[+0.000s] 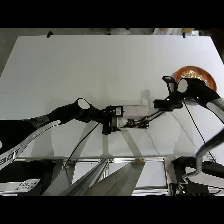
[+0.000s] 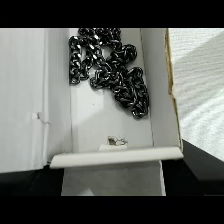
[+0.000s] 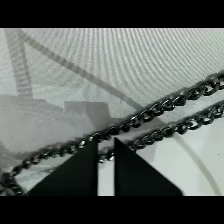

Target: Fold the box and place the chain.

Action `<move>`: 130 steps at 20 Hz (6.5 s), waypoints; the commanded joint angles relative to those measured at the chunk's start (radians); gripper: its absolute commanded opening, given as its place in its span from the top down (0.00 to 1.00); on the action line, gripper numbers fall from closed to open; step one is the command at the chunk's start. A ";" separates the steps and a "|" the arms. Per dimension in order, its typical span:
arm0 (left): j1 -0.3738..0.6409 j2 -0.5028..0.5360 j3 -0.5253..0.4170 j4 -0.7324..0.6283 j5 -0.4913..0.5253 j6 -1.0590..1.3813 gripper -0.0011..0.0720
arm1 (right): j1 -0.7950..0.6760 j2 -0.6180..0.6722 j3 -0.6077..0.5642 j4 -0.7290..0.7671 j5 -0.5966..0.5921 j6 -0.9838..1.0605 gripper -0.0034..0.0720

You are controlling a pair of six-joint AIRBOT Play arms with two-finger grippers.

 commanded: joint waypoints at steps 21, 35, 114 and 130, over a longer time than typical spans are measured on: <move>0.000 0.000 0.000 0.000 0.000 0.000 0.56 | 0.291 0.586 -0.001 0.285 0.103 -0.114 0.94; 0.000 0.000 0.000 0.001 0.000 0.000 0.56 | 0.428 0.535 -0.115 0.291 -0.061 -0.084 0.74; 0.000 0.000 0.000 0.000 0.000 0.000 0.56 | 0.295 0.615 -0.136 0.367 -0.001 -0.174 0.63; 0.000 0.000 0.000 0.000 0.000 0.000 0.56 | -0.065 0.282 -0.081 0.047 0.080 -0.158 0.52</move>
